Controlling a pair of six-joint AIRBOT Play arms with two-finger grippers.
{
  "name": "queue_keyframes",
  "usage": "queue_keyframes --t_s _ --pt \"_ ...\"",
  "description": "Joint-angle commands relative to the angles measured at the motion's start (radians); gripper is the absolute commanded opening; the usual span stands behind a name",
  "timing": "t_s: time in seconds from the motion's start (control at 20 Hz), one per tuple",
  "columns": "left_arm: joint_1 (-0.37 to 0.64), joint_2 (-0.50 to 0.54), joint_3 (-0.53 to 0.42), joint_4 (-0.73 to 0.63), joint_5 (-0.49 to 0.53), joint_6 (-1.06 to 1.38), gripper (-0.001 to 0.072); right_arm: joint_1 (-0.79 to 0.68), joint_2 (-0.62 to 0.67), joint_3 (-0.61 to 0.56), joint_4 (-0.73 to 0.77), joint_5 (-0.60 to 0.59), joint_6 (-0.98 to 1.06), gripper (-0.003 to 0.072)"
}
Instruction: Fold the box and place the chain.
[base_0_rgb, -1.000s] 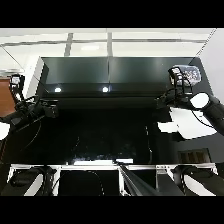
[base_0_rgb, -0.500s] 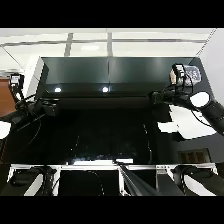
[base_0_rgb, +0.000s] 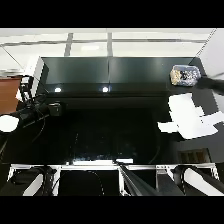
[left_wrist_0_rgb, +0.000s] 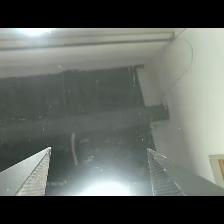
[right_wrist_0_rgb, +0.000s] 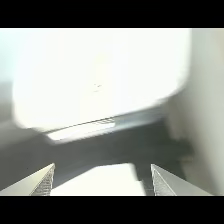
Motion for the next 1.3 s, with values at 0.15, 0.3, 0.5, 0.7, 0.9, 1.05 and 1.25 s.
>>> queue_keyframes --t_s 0.15,0.3,0.5,0.7,0.9,1.05,1.25 --pt "0.000 -0.066 0.000 0.001 0.006 0.005 0.0706 -0.489 -0.272 0.313 0.004 0.428 -0.024 0.0718" --pt "0.000 -0.081 0.000 0.001 0.005 0.005 0.0706 -0.520 -0.397 0.406 0.004 0.607 -0.104 0.0718" --pt "0.000 -0.081 0.000 0.001 0.002 0.005 0.0706 -0.521 -0.510 0.471 0.084 0.706 -0.149 0.0718" --pt "0.000 -0.081 0.000 0.001 0.002 0.005 0.0706 -0.521 -0.573 0.512 0.190 0.787 -0.202 0.0718" --pt "0.000 -0.081 0.000 0.001 0.002 0.005 0.0706 -0.519 -0.606 0.530 0.195 0.832 -0.215 0.0718" --pt "0.000 -0.081 0.000 0.001 0.000 0.004 0.0705 -0.514 -0.626 0.529 0.203 0.900 -0.248 0.0718" --pt "0.000 -0.081 0.000 0.001 0.003 0.004 0.0705 -0.502 -0.627 0.520 0.183 0.928 -0.258 0.0598"
